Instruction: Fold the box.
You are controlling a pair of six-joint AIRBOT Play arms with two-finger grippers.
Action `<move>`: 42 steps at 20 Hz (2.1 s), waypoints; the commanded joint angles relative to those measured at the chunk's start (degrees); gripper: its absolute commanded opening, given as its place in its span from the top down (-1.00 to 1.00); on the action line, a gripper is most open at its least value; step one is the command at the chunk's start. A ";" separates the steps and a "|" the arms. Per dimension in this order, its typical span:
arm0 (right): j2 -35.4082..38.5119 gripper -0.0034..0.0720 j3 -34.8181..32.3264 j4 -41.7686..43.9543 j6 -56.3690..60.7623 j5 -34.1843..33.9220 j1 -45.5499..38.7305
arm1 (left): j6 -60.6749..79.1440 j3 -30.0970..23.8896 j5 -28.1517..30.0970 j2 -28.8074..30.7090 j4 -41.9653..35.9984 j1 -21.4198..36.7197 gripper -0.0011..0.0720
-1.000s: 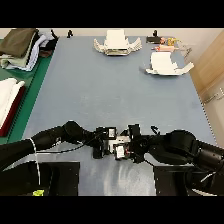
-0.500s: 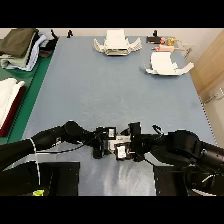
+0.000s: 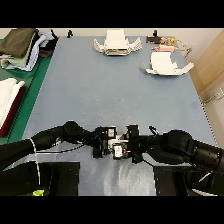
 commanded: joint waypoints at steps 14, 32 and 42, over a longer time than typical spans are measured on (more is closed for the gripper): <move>1.25 -0.07 0.07 8.48 -0.13 -5.29 -0.02 | 0.02 0.04 -0.11 0.02 0.00 -0.02 -0.66; 8.13 0.91 -14.82 19.47 37.13 22.38 -0.35 | 0.02 0.04 -0.11 0.02 0.00 -0.02 -0.66; 3.65 0.91 -17.64 19.30 37.22 26.34 4.33 | 0.02 0.04 -0.11 0.02 0.00 -0.02 -0.66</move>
